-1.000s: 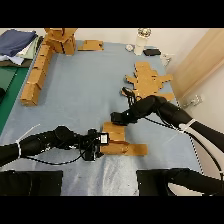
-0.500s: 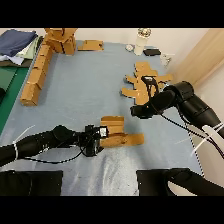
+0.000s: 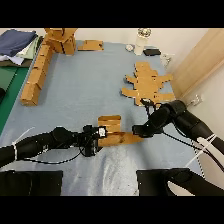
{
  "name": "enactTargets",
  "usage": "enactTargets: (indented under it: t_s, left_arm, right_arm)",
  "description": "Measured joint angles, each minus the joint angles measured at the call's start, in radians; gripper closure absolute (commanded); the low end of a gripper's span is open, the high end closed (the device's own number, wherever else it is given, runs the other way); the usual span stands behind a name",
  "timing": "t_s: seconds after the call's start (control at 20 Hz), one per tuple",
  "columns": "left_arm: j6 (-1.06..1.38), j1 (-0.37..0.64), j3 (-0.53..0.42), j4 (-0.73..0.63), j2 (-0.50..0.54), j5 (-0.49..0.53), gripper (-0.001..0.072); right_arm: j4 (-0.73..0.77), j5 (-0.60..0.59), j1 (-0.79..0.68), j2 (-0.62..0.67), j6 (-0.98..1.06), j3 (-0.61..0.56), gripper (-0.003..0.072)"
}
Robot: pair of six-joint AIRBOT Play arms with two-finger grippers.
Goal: Fold the box.
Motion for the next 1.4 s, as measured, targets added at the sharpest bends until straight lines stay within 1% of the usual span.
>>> enactTargets:
  t_s: [0.15,0.45,1.1,1.4]
  left_arm:
    - [0.016,0.0,-0.001,-0.001,0.0,-0.001,0.0111]
    - [0.045,0.0,-0.001,0.0,0.0,-0.006,0.0111]
    - [0.055,0.0,-0.001,-0.001,0.0,-0.007,0.0111]
    - [0.043,-0.001,-0.001,0.0,0.0,-0.039,0.011]
  right_arm:
    - [0.093,0.042,0.0,0.006,-0.073,-0.036,0.0687]
    - [0.174,0.1,0.0,0.011,-0.164,-0.055,0.0686]
    - [0.198,0.11,0.0,0.011,-0.203,-0.059,0.0686]
    - [0.199,0.11,0.0,0.011,-0.202,-0.059,0.0686]
